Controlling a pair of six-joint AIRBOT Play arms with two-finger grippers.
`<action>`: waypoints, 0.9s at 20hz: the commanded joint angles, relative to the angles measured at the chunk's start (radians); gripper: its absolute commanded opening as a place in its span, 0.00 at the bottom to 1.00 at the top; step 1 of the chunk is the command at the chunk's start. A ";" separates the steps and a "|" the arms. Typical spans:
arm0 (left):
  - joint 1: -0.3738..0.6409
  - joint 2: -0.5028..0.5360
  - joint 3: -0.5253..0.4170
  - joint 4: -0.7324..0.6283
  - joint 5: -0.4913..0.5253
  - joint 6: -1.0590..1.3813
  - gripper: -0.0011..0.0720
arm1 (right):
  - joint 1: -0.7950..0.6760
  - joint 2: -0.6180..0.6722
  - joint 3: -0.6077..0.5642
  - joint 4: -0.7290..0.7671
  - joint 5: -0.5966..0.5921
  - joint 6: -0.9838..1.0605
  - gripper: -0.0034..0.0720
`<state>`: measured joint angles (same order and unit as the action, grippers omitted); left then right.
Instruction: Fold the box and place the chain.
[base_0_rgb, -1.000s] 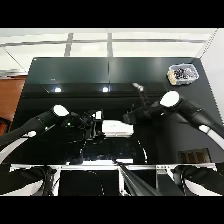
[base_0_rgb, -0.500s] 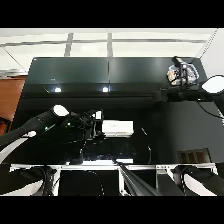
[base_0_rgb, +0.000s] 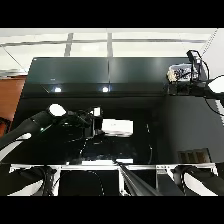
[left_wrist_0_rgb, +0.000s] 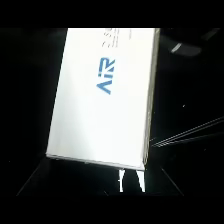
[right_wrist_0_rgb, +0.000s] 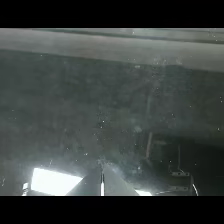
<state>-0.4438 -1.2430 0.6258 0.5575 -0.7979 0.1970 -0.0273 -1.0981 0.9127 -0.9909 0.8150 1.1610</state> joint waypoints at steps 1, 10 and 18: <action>0.002 0.104 0.004 0.126 -0.018 -0.176 0.99 | -0.002 -0.001 0.001 0.031 0.025 0.002 0.07; -0.014 0.180 0.069 0.197 -0.018 -0.311 0.98 | -0.002 0.000 0.002 0.055 0.098 0.002 0.07; -0.169 -0.032 0.267 0.199 -0.042 -0.390 0.98 | -0.133 0.000 0.008 0.029 0.216 0.003 0.07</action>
<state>-0.5583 -1.2022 0.8333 0.7536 -0.8303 -0.1699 -0.1009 -1.0981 0.9203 -0.9581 0.9947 1.1633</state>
